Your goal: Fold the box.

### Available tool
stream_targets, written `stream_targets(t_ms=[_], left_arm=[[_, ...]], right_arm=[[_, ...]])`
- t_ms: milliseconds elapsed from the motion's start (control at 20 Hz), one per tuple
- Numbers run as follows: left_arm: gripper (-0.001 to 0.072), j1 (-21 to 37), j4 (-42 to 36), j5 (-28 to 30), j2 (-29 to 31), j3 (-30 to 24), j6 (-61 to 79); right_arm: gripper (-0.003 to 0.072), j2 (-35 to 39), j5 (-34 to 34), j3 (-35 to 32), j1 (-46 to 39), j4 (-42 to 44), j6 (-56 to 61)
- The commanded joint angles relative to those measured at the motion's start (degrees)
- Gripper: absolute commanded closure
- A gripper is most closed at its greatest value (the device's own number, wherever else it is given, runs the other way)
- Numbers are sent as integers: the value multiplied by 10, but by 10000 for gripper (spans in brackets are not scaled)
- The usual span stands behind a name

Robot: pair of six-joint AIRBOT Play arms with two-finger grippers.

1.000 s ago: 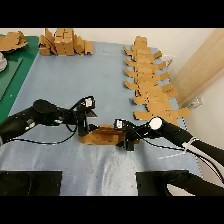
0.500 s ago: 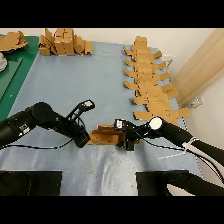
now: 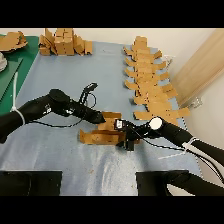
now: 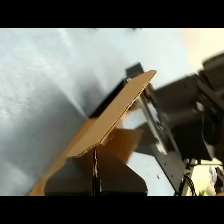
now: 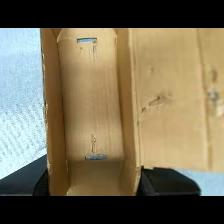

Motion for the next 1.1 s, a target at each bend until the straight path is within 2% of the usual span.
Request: stream_targets(t_ms=[0,100,200,650,750,800,900,950,1050], left_arm=[[702,13,-10,7,-66,17,-14],[702,10,13,-21,-88,19,-42],[702,8,41,-25,-94,19,-69],[701,10,35,-45,-94,30,-70],[702,17,28,-82,-92,44,-25],[702,23,11,-108,-86,50,45],[703,59,-12,-153,-67,50,166],[703,92,-18,-167,-61,50,180],[703,189,-39,-193,-60,50,209]], right_arm=[[188,0,0,0,0,-1,0],[189,0,0,0,0,-1,0],[188,0,0,0,0,-1,0],[189,0,0,0,0,-1,0],[189,0,0,0,0,-1,0],[189,0,0,0,0,-1,0],[189,0,0,0,0,-1,0],[188,0,0,0,0,-1,0],[189,0,0,0,0,-1,0]])
